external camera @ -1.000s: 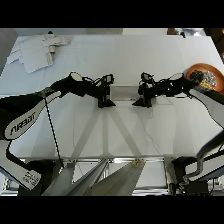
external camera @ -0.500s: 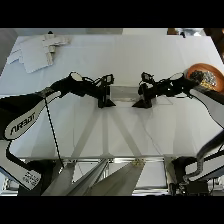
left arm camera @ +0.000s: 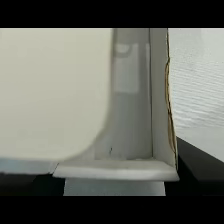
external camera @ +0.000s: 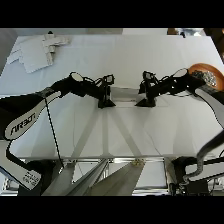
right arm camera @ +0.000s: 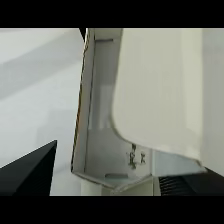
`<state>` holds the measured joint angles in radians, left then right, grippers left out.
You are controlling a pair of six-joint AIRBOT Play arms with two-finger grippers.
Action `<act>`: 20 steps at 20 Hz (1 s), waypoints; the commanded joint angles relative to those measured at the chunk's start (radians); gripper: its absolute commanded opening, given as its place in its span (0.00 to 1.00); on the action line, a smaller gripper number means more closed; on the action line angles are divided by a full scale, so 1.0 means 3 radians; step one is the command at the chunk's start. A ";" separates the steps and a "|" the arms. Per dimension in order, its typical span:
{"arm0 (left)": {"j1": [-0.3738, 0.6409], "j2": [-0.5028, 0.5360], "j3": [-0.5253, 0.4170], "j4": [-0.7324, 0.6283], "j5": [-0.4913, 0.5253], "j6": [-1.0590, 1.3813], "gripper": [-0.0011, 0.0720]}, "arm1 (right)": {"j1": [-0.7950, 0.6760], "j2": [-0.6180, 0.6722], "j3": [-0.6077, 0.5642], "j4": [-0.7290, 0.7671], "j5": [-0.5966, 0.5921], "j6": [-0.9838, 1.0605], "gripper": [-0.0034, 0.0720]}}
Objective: Fold the box and place the chain.
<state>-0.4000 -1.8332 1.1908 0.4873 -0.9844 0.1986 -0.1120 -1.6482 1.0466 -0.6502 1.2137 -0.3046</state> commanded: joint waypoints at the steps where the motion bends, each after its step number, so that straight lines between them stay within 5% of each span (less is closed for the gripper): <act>1: 0.0001 -0.0003 0.0000 -0.0001 0.0003 -0.0001 0.48 | -0.0001 0.0174 0.0003 -0.0376 -0.0028 0.0622 0.79; 9: 0.0001 -0.0003 0.0000 -0.0001 0.0003 -0.0001 0.48 | -0.0001 0.0532 0.0003 -0.0741 -0.0008 0.0944 0.68; 12: 0.0001 -0.0003 0.0000 -0.0001 0.0003 -0.0001 0.48 | -0.0001 0.0635 0.0003 -0.0649 0.0127 0.1077 0.06; 15: 0.0001 -0.0003 0.0000 0.0000 0.0003 -0.0001 0.48 | 0.0003 0.0654 0.0003 -0.0173 0.0132 0.1214 0.07; 20: 0.0001 -0.0003 0.0000 0.0000 0.0001 -0.0001 0.48 | 0.0003 0.0650 0.0001 0.0478 -0.0482 0.1372 0.06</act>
<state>-0.4000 -1.8336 1.1908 0.4866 -0.9829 0.1982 -0.1123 -1.4555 1.0462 -0.6277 1.1713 0.0753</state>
